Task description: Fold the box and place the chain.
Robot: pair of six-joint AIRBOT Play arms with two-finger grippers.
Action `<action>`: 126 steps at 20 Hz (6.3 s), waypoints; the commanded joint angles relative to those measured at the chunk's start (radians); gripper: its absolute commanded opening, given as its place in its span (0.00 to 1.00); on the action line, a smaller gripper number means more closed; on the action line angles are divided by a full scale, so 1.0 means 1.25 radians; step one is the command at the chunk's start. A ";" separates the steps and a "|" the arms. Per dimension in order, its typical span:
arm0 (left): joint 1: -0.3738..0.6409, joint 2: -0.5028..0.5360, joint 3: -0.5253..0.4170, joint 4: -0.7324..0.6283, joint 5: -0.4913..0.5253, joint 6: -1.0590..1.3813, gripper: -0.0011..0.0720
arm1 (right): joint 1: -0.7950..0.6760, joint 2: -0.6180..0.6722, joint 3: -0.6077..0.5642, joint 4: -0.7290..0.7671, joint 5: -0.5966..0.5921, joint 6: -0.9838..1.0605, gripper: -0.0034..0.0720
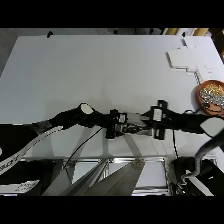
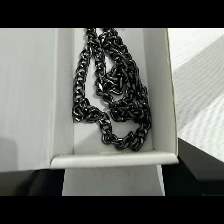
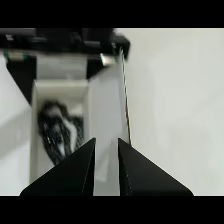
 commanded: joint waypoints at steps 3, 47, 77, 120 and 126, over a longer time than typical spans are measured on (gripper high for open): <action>0.001 0.000 0.000 0.000 0.000 0.000 0.49 | -0.259 0.032 -0.021 -0.208 0.121 -0.027 0.26; 0.001 0.000 0.000 0.000 0.000 0.000 0.49 | 0.115 0.024 -0.105 0.230 -0.116 -0.078 0.07; 0.001 0.000 0.000 0.000 0.000 0.000 0.49 | -0.199 -0.319 -0.037 -0.159 0.048 -0.248 0.28; 0.001 0.000 0.000 0.000 0.000 0.000 0.49 | 0.025 0.056 0.019 -0.073 -0.102 -0.034 0.26; 0.001 0.000 0.000 0.000 0.000 0.000 0.49 | -0.295 -0.032 -0.024 -0.144 0.027 -0.016 0.25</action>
